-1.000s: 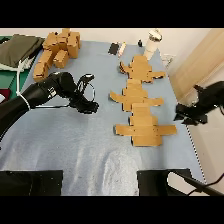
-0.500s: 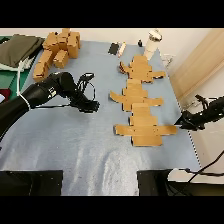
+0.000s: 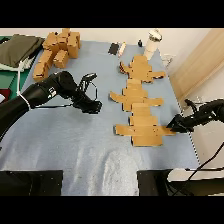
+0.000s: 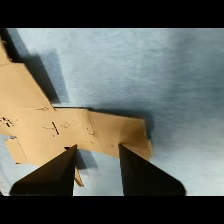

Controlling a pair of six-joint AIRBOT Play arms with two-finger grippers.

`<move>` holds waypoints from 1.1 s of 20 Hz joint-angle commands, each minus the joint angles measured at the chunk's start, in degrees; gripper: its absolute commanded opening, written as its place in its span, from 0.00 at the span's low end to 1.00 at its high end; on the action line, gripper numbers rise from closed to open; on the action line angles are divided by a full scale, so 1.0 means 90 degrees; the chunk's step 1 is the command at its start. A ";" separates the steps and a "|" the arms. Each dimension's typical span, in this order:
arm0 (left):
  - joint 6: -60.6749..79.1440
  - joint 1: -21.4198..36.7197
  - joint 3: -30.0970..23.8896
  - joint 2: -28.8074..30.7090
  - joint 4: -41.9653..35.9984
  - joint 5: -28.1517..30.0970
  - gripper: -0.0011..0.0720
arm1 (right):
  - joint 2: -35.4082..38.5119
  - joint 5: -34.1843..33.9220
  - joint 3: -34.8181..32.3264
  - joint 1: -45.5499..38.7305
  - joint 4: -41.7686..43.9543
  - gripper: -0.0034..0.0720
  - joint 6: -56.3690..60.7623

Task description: Fold the box.

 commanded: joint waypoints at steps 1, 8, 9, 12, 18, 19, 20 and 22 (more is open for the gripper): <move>0.0083 0.0005 0.0005 -0.0002 -0.0168 -0.0211 0.76 | 0.0051 0.0027 0.0153 0.0112 0.0053 0.58 -0.0070; 0.0083 0.0002 0.0005 -0.0002 -0.0308 -0.0267 0.75 | 0.0143 0.0036 0.1027 -0.0291 -0.0814 0.58 0.0430; 0.0085 0.0002 0.0005 -0.0002 -0.0323 -0.0265 0.75 | 0.0107 0.0017 0.0906 -0.0318 -0.0731 0.58 0.0415; 0.0449 0.0005 0.0005 -0.0002 -0.0743 -0.0282 0.75 | 0.0085 0.0100 0.0376 -0.0308 -0.0044 0.58 -0.0231; 0.1566 0.0199 0.0005 -0.0007 -0.2208 -0.0498 0.75 | 0.0087 0.0146 0.0209 -0.0308 0.0165 0.58 -0.0410; 0.1625 0.0272 0.0002 -0.0007 -0.2312 -0.0619 0.75 | 0.0087 0.0143 0.0209 -0.0308 0.0211 0.58 -0.0410; 0.1632 0.0325 0.0002 -0.0007 -0.2317 -0.0719 0.75 | 0.0087 0.0131 0.0209 -0.0308 0.0214 0.58 -0.0410; 0.1700 0.0403 0.0002 -0.0007 -0.2319 -0.0872 0.75 | 0.0087 0.0063 0.0206 -0.0308 0.0260 0.58 -0.0406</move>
